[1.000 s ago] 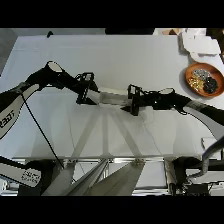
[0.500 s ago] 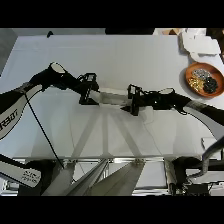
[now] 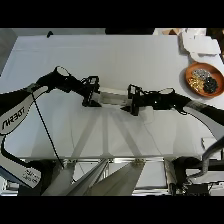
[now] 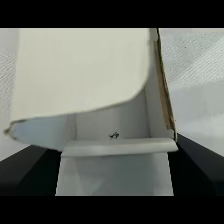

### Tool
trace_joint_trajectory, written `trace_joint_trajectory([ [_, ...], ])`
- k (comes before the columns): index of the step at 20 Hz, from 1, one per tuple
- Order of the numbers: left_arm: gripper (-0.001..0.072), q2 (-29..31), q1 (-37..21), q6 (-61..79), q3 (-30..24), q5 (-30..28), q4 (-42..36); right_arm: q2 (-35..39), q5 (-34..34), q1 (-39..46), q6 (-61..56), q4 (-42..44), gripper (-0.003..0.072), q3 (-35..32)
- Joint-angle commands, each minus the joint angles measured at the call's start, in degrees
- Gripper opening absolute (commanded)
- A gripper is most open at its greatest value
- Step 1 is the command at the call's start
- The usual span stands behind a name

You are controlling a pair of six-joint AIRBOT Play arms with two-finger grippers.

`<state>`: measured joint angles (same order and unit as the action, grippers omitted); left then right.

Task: Fold the box and place the chain.

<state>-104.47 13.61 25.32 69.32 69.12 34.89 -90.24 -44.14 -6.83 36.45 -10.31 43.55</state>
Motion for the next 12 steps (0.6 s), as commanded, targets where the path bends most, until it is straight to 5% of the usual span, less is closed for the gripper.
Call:
trace_joint_trajectory([
  [1,0.0704,-0.87,0.07,0.17,-0.02,-0.42,-3.21,0.04,0.00,0.00,0.00,0.00,0.0497,0.02],
  [9,0.0696,-1.18,0.07,0.15,-0.02,-0.37,-3.30,0.04,0.00,0.00,0.00,0.00,0.0497,0.04],
  [12,0.0343,-1.18,0.07,0.17,-0.02,-0.33,-3.30,0.04,0.00,0.00,0.00,0.00,0.0497,0.02],
])
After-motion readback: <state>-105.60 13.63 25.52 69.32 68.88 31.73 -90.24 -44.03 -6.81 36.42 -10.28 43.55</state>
